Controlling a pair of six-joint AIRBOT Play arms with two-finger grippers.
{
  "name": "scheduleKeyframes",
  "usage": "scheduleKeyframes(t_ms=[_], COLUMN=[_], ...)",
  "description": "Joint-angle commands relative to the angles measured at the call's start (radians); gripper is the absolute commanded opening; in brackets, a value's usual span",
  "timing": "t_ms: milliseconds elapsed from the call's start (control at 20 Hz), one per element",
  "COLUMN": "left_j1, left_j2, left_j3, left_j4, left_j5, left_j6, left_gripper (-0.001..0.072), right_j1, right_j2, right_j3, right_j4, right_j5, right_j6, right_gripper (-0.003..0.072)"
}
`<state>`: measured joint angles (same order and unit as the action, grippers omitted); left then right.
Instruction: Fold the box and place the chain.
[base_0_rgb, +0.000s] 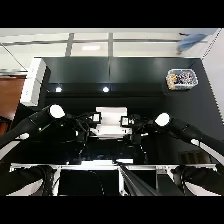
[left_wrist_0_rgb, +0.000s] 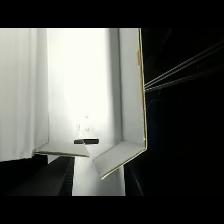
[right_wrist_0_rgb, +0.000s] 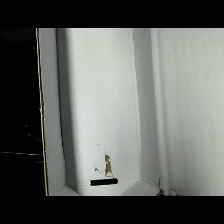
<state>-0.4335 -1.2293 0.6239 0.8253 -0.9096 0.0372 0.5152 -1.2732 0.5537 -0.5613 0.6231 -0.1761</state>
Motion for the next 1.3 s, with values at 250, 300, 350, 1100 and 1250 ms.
scheduleKeyframes(t_ms=[250, 300, 350, 1100, 1250], left_j1=[0.0, 0.0, 0.0, -0.003, -0.003], left_j2=[0.003, 0.002, 0.001, -0.03, -0.03], left_j3=[0.001, 0.001, 0.001, 0.0, 0.0], left_j4=[-0.055, -0.082, -0.106, -0.157, -0.157], left_j5=[-0.009, -0.007, -0.006, 0.016, 0.019], left_j6=[-0.018, -0.018, -0.018, 0.023, 0.022], left_gripper=[0.0219, 0.0219, 0.0219, 0.0102, 0.0309], right_j1=[0.001, 0.001, 0.001, 0.001, 0.001], right_j2=[-0.001, -0.001, -0.001, -0.001, -0.001], right_j3=[0.0, 0.0, 0.0, 0.0, 0.0], right_j4=[0.001, 0.001, 0.001, 0.003, 0.003], right_j5=[-0.001, -0.001, -0.001, -0.003, -0.003], right_j6=[0.0, 0.0, 0.0, 0.001, 0.001], right_gripper=[0.0405, 0.0405, 0.0405, 0.0405, 0.0405])
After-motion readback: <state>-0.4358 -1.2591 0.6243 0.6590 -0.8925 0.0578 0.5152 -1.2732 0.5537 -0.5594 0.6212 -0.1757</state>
